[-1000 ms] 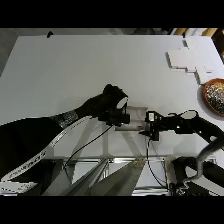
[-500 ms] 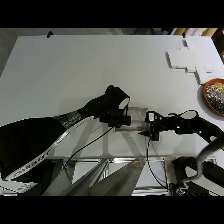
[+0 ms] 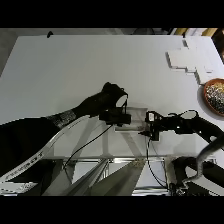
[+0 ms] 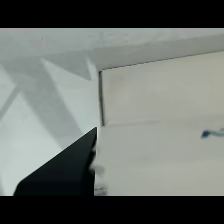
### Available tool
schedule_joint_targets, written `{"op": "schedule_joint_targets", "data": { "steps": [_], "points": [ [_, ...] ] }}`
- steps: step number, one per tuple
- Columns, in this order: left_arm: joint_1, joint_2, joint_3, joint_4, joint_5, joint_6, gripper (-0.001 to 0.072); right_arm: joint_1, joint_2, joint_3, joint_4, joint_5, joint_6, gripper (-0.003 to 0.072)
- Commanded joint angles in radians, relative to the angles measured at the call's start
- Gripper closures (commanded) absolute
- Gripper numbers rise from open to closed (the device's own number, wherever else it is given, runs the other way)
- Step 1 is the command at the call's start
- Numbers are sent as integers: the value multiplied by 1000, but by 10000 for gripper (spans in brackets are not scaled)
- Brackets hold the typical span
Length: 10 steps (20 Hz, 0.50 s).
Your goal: Fold the box and place the chain.
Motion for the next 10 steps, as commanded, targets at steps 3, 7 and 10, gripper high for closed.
{"op": "schedule_joint_targets", "data": {
  "steps": [3, 7, 10],
  "points": [
    [66, 154, 2, -2, -45, 273, 478, 0, 1, 1, 0, 0, 1, 279],
    [115, 278, -2, 5, -163, 487, 406, 0, 1, 1, 0, 0, 1, 279],
    [161, 348, -91, 5, -97, 786, 193, 0, 1, 1, 0, 0, 1, 279]
  ]
}}
